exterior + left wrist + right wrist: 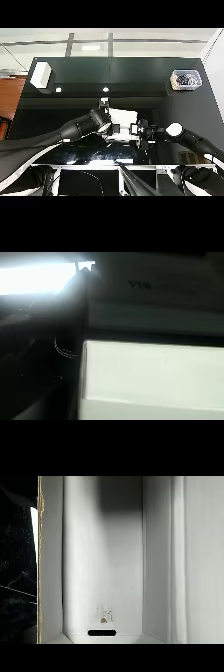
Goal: Fold the box and place the chain.
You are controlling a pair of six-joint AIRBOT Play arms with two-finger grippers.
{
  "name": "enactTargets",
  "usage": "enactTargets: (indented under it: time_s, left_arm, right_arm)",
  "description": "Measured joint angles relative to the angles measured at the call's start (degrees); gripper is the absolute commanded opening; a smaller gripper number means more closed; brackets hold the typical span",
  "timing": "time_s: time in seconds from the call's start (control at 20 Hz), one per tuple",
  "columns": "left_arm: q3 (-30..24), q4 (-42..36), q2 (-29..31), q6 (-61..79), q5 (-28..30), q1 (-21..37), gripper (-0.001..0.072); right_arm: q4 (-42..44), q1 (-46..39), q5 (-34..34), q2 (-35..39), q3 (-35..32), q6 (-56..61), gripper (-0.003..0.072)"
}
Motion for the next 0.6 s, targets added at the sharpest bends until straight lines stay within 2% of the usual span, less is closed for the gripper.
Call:
enactTargets:
  time_s: [0.25,0.35,0.4,0.55,0.6]
  left_arm:
    - [0.0,0.46,0.0,0.17,-2.95,0.0,0.0372]
    - [0.0,0.9,0.0,0.17,-3.34,0.0,0.0314]
    - [0.0,1.14,0.0,0.17,-3.43,0.0,0.0235]
    - [0.0,1.46,-0.11,0.42,-2.75,0.0,0.0217]
    - [0.0,1.53,-0.13,0.46,-2.25,0.0,0.0159]
  right_arm:
    - [0.0,0.0,0.04,-0.02,0.0,0.04,0.0525]
    - [0.0,0.0,0.04,-0.02,0.0,0.07,0.0524]
    - [0.0,0.0,0.04,-0.02,-0.02,0.07,0.0525]
    - [0.0,0.0,0.07,-0.02,-0.02,0.09,0.0525]
    - [0.0,0.0,0.07,0.0,0.0,0.09,0.0525]
